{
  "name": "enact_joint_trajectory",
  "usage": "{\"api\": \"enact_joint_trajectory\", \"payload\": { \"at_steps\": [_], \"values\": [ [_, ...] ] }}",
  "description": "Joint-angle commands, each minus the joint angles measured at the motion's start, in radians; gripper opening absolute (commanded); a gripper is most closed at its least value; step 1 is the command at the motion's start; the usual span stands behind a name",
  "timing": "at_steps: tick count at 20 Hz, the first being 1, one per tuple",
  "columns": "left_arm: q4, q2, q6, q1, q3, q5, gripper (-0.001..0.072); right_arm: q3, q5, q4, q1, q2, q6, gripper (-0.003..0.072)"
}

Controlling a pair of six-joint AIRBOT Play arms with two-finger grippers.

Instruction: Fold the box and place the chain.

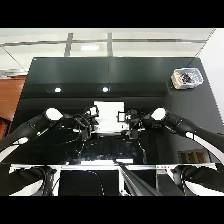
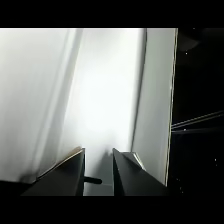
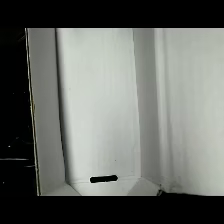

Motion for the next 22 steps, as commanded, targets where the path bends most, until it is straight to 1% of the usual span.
{"api": "enact_joint_trajectory", "payload": {
  "at_steps": [1, 3, 5, 6, 7, 8, 9, 10, 11, 13, 15, 16, 17, 18, 19, 20, 21, 22],
  "values": [
    [-0.030, -0.017, 0.012, -0.011, 0.001, 0.023, 0.0219, 0.000, 0.000, 0.000, 0.000, -0.001, 0.000, 0.0461],
    [-0.030, -0.017, -0.006, -0.011, 0.001, 0.022, 0.0218, 0.000, 0.000, 0.000, 0.000, -0.001, 0.000, 0.0461],
    [-0.026, -0.017, -0.034, -0.011, 0.001, -0.002, 0.0091, 0.000, 0.000, 0.000, 0.000, -0.001, 0.000, 0.0461],
    [-0.026, -0.017, -0.034, -0.012, 0.001, -0.016, 0.0134, 0.000, 0.000, 0.000, 0.000, -0.001, 0.000, 0.0461],
    [-0.026, -0.017, -0.038, -0.012, 0.001, -0.024, 0.0350, 0.000, 0.000, 0.000, 0.000, -0.001, 0.000, 0.0462],
    [-0.021, -0.014, -0.065, -0.011, 0.001, -0.027, 0.0357, 0.000, 0.000, 0.000, 0.000, -0.001, 0.000, 0.0461],
    [0.001, -0.008, -0.093, -0.008, 0.005, -0.031, 0.0173, 0.000, 0.000, 0.000, 0.000, -0.001, 0.000, 0.0461],
    [0.057, 0.003, -0.144, -0.002, 0.019, -0.048, 0.0058, 0.000, 0.000, 0.000, 0.000, -0.001, 0.000, 0.0461],
    [0.119, 0.019, -0.250, 0.011, 0.035, -0.063, 0.0026, 0.000, 0.000, 0.000, 0.000, -0.001, -0.001, 0.0461],
    [0.296, 0.079, -0.537, 0.063, 0.065, -0.092, 0.0026, 0.000, 0.000, 0.000, 0.000, -0.001, 0.000, 0.0461],
    [0.499, 0.167, -0.771, 0.142, 0.073, -0.113, 0.0026, 0.000, 0.000, 0.000, 0.000, -0.001, 0.000, 0.0461],
    [0.581, 0.203, -0.912, 0.199, 0.071, -0.116, 0.0027, 0.000, 0.000, 0.000, 0.000, -0.001, -0.001, 0.0461],
    [0.633, 0.219, -1.118, 0.270, 0.070, -0.130, 0.0027, 0.000, 0.000, 0.000, 0.000, -0.001, -0.001, 0.0461],
    [0.651, 0.216, -1.288, 0.365, 0.063, -0.149, 0.0027, 0.000, 0.000, 0.000, 0.000, -0.001, 0.000, 0.0461],
    [0.621, 0.208, -1.388, 0.459, 0.049, -0.174, 0.0027, 0.000, 0.000, 0.000, 0.000, -0.001, -0.001, 0.0461],
    [0.536, 0.191, -1.416, 0.557, 0.027, -0.211, 0.0027, 0.000, 0.000, 0.000, 0.000, -0.001, -0.001, 0.0461],
    [0.432, 0.165, -1.408, 0.644, 0.005, -0.260, 0.0027, 0.000, 0.000, 0.000, 0.000, -0.001, -0.001, 0.0461],
    [0.338, 0.133, -1.369, 0.707, -0.016, -0.317, 0.0027, 0.000, 0.000, 0.000, 0.000, -0.001, -0.001, 0.0461]
  ]
}}
